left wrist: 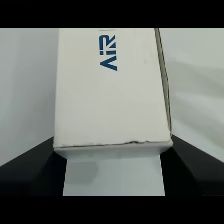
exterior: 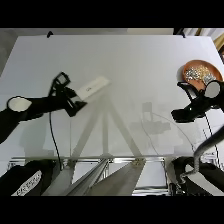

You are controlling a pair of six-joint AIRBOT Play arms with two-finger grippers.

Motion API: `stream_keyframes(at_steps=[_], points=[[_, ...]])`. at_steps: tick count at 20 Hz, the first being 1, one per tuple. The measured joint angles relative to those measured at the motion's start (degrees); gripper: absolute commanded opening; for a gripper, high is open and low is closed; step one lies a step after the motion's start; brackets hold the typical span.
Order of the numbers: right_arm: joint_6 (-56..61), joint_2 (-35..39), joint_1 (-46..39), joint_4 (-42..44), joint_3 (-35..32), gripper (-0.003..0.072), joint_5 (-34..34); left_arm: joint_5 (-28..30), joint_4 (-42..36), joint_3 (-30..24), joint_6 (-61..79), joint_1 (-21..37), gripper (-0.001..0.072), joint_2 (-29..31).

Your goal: Fold the box and place the chain.

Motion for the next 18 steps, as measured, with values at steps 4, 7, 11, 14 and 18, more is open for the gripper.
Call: stream_keyframes(at_steps=[4, 7, 11, 14, 18], points=[[0.0, 0.0, 0.0, 0.0, 0.0, 0.0015, 0.0, 3.4, 14.0, 0.0, -18.7, 11.7, 0.0004, 4.5], [0.0, 0.0, 0.0, 0.0, 0.0, 0.0015, 0.0, 5.5, 27.1, -0.4, -35.6, 18.2, 0.0005, 4.6], [0.0, 0.0, 0.0, 0.0, 0.0, 0.0015, 0.0, 9.4, 37.4, -3.5, -49.8, 23.0, 0.0005, 2.7], [0.0, 0.0, 0.0, 0.0, 0.0, 0.0015, 0.0, 13.0, 40.2, -7.0, -53.7, 23.0, 0.0024, 1.3], [0.0, 0.0, 0.0, 0.0, 0.0, 0.0015, 0.0, 16.2, 42.3, -9.8, -55.6, 20.5, 0.0628, 0.6]])
